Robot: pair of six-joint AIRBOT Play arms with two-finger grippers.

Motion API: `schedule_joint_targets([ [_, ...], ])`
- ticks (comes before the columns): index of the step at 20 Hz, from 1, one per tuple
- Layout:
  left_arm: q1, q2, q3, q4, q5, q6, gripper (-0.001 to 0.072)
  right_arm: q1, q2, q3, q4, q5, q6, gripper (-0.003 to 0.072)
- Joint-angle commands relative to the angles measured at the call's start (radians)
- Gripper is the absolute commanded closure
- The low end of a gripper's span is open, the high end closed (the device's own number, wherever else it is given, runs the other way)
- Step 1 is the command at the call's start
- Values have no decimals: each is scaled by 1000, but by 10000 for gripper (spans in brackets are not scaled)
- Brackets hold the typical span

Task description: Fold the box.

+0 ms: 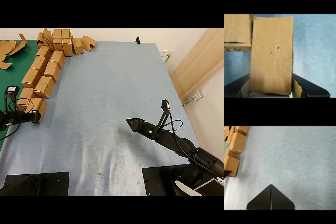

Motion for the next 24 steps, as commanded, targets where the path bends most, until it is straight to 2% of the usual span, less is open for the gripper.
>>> schedule_joint_targets([
  [1,33,18,42,0,-84,-26,-11,0,1,1,0,0,0,680],
  [5,35,21,82,0,-174,-59,-11,0,1,1,-5,0,-1,680],
  [7,35,-16,81,0,-214,-59,-11,0,1,1,-6,0,-2,680],
  [10,27,-84,75,0,-244,-60,-11,0,1,1,-27,-8,-2,680],
  [14,24,-90,90,55,-261,-142,-11,0,1,2,-31,-9,-2,671],
  [15,24,-90,98,95,-277,-166,-11,0,1,2,-32,-10,-2,518],
  [16,24,-90,106,132,-293,-199,-11,0,1,2,-42,-11,-2,326],
  [17,23,-90,117,151,-314,-224,-11,0,1,2,-43,-18,-2,271],
  [19,23,-89,151,156,-370,-235,-11,0,1,2,-46,-23,-2,249],
  [21,23,-84,186,158,-412,-242,-11,0,1,2,-47,-23,-2,110],
  [24,23,-82,232,157,-467,-263,-11,0,1,2,-46,-22,-2,111],
])
